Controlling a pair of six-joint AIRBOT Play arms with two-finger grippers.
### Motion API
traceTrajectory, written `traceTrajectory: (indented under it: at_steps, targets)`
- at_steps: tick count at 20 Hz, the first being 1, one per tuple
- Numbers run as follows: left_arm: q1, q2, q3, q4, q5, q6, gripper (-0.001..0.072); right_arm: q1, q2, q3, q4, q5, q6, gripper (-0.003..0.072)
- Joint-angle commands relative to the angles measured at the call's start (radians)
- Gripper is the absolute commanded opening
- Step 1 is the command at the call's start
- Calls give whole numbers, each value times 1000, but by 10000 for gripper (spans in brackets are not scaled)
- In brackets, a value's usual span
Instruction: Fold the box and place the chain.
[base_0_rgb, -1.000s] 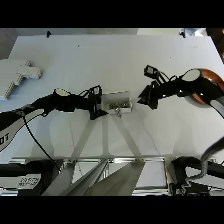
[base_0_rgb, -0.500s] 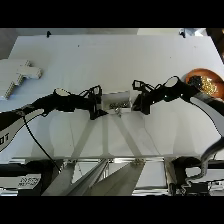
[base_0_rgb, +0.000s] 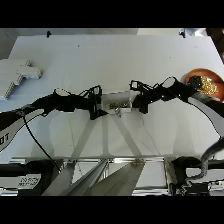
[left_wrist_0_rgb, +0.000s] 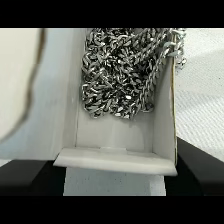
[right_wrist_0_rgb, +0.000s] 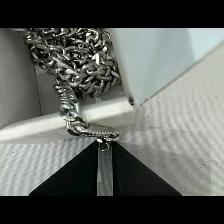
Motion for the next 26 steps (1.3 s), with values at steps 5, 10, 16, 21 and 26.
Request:
traceTrajectory:
  at_steps: [5,10,16,21,26]
  targets:
    - [0,0,0,0,0,0,374,2,30,0,-5,-59,58,12]
    - [0,0,0,1,0,0,374,2,121,0,-3,-91,64,11]
    - [0,0,0,1,0,-2,374,-2,194,0,-3,-118,64,11]
    - [0,0,0,1,0,-2,374,-2,270,0,12,-71,66,12]
    - [0,0,0,0,0,-2,374,-2,335,0,12,107,117,12]
